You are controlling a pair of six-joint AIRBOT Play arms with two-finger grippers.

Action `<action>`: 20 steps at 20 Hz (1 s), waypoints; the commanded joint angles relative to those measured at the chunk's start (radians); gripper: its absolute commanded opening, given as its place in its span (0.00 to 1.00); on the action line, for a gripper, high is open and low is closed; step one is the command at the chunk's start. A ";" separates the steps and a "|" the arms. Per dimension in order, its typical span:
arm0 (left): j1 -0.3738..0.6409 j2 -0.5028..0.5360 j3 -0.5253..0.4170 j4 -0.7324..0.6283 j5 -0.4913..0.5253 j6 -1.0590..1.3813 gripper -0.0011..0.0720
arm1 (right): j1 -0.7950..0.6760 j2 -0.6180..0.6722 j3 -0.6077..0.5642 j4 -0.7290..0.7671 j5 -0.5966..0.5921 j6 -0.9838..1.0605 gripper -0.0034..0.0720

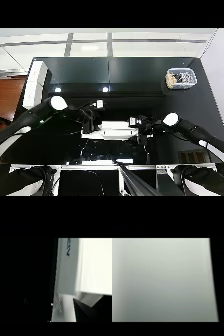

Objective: Fold the box and place the chain.

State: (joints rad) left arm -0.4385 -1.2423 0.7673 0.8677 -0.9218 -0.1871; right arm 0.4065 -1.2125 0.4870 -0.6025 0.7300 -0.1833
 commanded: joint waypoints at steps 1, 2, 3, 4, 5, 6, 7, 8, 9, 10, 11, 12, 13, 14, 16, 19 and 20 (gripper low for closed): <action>0.039 0.138 0.001 0.167 -0.144 -0.286 0.83 | 0.001 0.000 0.001 0.000 -0.001 0.000 0.22; 0.041 0.159 0.001 0.162 -0.196 -0.364 0.61 | 0.001 0.000 0.001 0.000 -0.001 0.000 0.22; 0.039 0.163 0.000 0.140 -0.248 -0.440 0.28 | 0.001 0.000 0.001 0.000 -0.001 0.000 0.22; 0.039 0.159 -0.006 0.075 -0.300 -0.489 0.06 | 0.001 0.000 0.001 0.000 -0.001 0.000 0.22; 0.039 0.153 -0.025 -0.027 -0.330 -0.500 0.05 | 0.001 0.000 0.001 0.000 -0.001 0.000 0.22; 0.039 0.146 -0.056 -0.158 -0.328 -0.496 0.05 | 0.001 0.000 0.001 0.000 -0.001 0.000 0.22; 0.039 0.136 -0.090 -0.293 -0.295 -0.488 0.05 | 0.001 0.000 0.001 0.000 0.000 0.000 0.22; 0.039 0.123 -0.117 -0.400 -0.257 -0.460 0.05 | 0.001 0.000 0.001 0.000 -0.001 0.000 0.22; 0.039 0.105 -0.135 -0.495 -0.216 -0.401 0.05 | 0.001 0.000 0.001 0.000 -0.001 0.000 0.22; 0.039 0.086 -0.143 -0.565 -0.173 -0.350 0.05 | 0.000 0.000 0.001 0.000 0.000 0.000 0.22; 0.039 0.066 -0.143 -0.626 -0.127 -0.298 0.05 | 0.001 0.000 0.001 0.000 -0.001 0.000 0.22; 0.039 0.050 -0.143 -0.675 -0.079 -0.256 0.05 | 0.001 0.000 0.001 0.000 -0.001 0.000 0.22; 0.039 0.033 -0.143 -0.718 -0.026 -0.217 0.05 | 0.001 0.000 0.001 0.000 -0.001 0.000 0.22; 0.039 0.017 -0.143 -0.749 0.018 -0.184 0.05 | 0.001 0.000 0.001 0.000 -0.001 0.000 0.22; 0.039 -0.010 -0.142 -0.747 0.115 -0.149 0.05 | 0.001 0.000 0.001 0.000 -0.001 0.000 0.22; 0.039 -0.027 -0.143 -0.673 0.246 -0.149 0.05 | 0.001 0.000 0.001 0.000 0.000 0.000 0.22; 0.039 -0.034 -0.143 -0.637 0.262 -0.150 0.05 | 0.001 0.000 0.001 0.000 0.000 0.000 0.22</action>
